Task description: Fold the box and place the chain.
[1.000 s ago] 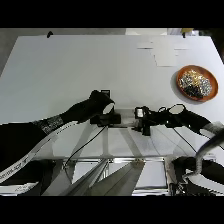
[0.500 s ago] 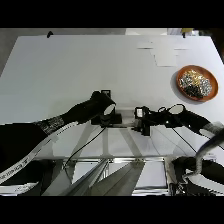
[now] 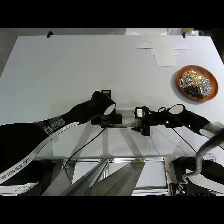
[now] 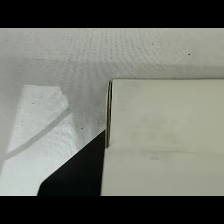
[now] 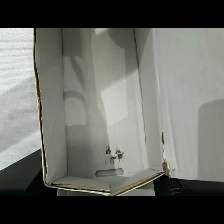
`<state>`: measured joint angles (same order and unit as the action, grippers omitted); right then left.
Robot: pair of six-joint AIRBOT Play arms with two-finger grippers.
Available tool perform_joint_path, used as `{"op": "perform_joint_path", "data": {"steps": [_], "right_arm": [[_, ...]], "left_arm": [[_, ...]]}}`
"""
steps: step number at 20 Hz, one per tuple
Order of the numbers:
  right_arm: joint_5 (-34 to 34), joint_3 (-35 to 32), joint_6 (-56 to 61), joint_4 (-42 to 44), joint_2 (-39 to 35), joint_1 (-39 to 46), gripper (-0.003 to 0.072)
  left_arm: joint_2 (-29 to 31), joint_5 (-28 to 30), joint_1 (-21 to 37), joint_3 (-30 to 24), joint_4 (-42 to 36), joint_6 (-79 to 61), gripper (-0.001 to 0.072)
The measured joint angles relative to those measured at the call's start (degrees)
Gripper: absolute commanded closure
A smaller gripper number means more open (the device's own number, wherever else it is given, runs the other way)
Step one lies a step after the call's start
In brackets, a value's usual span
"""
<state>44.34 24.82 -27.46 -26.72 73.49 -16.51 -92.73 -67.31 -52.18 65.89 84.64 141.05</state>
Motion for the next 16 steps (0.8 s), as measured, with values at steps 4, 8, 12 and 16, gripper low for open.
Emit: {"op": "perform_joint_path", "data": {"steps": [4, 8, 12, 16], "right_arm": [[0.04, 0.00, -0.04, -0.02, 0.00, 0.00, 0.0284], [0.09, 0.00, -0.24, -0.11, 0.00, 0.02, 0.0284], [0.04, 0.00, -0.15, -0.09, 0.00, 0.02, 0.0284], [0.04, 0.00, -0.07, -0.07, 0.00, 0.00, 0.0284]], "left_arm": [[0.39, 0.13, 0.11, -0.13, 0.04, -0.02, 0.0536], [2.03, -0.13, 0.44, -0.11, 0.07, -1.11, 0.0536], [3.08, -0.39, 0.63, -0.11, 0.20, -1.55, 0.0541], [2.47, -0.28, 0.20, -0.11, -0.20, -1.68, 0.0581]]}}
